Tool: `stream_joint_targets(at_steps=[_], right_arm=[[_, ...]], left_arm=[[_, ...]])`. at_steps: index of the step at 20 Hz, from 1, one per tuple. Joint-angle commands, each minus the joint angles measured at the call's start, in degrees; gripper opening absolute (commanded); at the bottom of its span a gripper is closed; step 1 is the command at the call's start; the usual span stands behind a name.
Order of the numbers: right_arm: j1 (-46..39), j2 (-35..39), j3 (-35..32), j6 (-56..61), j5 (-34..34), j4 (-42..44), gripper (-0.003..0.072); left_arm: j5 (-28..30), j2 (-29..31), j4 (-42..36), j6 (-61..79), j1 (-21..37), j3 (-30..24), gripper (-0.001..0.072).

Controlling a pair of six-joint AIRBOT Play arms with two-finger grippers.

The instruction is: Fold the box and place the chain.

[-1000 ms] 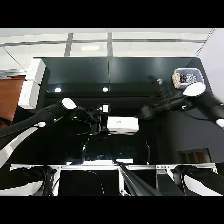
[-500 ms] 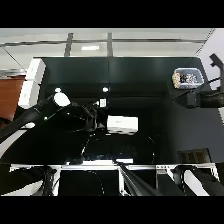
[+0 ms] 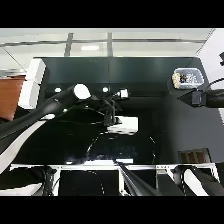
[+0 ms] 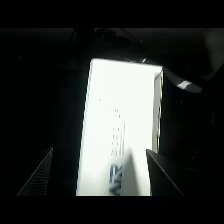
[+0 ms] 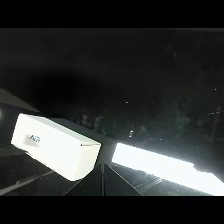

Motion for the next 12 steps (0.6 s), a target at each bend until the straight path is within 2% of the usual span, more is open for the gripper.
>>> stream_joint_targets(at_steps=[1,12], right_arm=[[-0.11,0.07,0.07,-0.96,0.13,-0.17,0.001],[-0.11,0.07,0.07,-2.16,0.04,-0.17,0.001]], left_arm=[[-0.74,-4.79,-4.5,-2.23,-1.29,2.97,0.0719],[-3.37,-5.11,-2.29,-3.61,-2.49,2.97,0.0718]])
